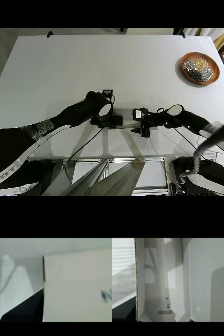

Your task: Fold the box and place the chain.

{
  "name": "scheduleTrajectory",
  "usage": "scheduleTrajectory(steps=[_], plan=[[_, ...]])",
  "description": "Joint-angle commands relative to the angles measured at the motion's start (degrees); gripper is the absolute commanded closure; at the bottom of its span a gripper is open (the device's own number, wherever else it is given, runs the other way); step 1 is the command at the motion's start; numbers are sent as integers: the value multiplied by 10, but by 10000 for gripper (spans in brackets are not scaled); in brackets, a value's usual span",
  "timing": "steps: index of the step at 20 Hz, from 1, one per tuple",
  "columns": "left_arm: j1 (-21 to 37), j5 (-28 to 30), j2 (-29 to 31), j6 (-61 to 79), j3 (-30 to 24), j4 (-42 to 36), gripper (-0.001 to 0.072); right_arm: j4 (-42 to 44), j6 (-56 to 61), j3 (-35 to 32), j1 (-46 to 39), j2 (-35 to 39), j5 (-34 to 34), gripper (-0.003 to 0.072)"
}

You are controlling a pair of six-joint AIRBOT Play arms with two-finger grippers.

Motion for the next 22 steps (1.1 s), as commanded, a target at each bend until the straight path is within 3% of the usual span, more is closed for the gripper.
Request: scheduleTrajectory(steps=[1,9,11,12,14,15,17,20,22], plan=[[11,-1,24,3,1,2,363,1,2,0,0,0,-3,267],[78,-21,137,211,1,2,346,1,2,0,0,0,-3,267],[108,-49,182,351,0,2,129,1,2,0,0,1,-2,267],[125,-57,206,444,0,2,81,0,2,0,0,0,-3,267],[165,-49,250,659,-11,-13,56,1,2,0,0,0,-2,267],[188,-28,269,772,-28,-43,56,0,2,0,0,1,-3,267],[249,16,290,1002,-88,-174,56,1,2,0,0,1,-3,267],[325,31,273,1375,-212,-367,23,1,2,0,0,0,-3,267],[344,71,242,1484,-271,-436,9,1,2,0,0,0,-3,267]])
